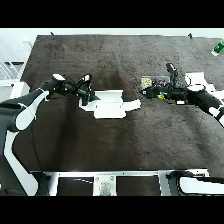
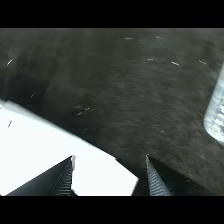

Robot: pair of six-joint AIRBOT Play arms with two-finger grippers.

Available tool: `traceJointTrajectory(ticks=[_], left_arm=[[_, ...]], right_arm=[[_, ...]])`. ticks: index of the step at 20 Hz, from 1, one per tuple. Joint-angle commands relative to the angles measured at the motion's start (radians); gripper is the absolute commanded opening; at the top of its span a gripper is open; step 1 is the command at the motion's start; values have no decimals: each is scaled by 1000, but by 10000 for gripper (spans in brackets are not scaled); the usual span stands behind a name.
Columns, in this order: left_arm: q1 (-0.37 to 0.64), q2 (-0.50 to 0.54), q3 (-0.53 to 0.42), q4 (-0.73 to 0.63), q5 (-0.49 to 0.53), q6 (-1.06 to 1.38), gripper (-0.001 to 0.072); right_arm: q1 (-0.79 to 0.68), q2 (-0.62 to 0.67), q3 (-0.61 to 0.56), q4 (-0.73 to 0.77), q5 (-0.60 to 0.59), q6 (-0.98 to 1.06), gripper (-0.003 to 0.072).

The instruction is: Fold the box and place the chain.

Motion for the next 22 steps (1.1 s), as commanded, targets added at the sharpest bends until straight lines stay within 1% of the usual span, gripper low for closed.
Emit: traceJointTrajectory(ticks=[1,3,5,6,8,9,10,12,15,17,22], left_arm=[[0,0,0,-4,-1,0,22],[0,0,0,-4,-1,0,22],[0,0,0,-4,-1,0,22],[0,0,0,-4,0,0,22],[0,0,0,-4,0,0,22],[0,0,0,-4,0,0,22],[0,0,0,-4,-1,0,22],[0,0,0,-4,0,0,22],[0,0,0,-4,-1,0,22],[0,0,0,-4,0,0,22],[0,0,0,-4,0,0,22]], right_arm=[[17,49,-1,0,109,-210,524],[65,85,-1,-4,142,-284,524],[145,97,-1,-58,142,-374,524],[193,96,-2,-122,131,-397,524],[283,96,-12,-297,69,-391,524],[320,96,-24,-356,29,-376,543],[349,96,-37,-379,2,-374,551],[402,96,-65,-391,-39,-375,551],[470,96,-105,-463,-137,-375,551],[497,91,-118,-465,-189,-375,551],[527,30,-117,-468,-240,-378,551]])
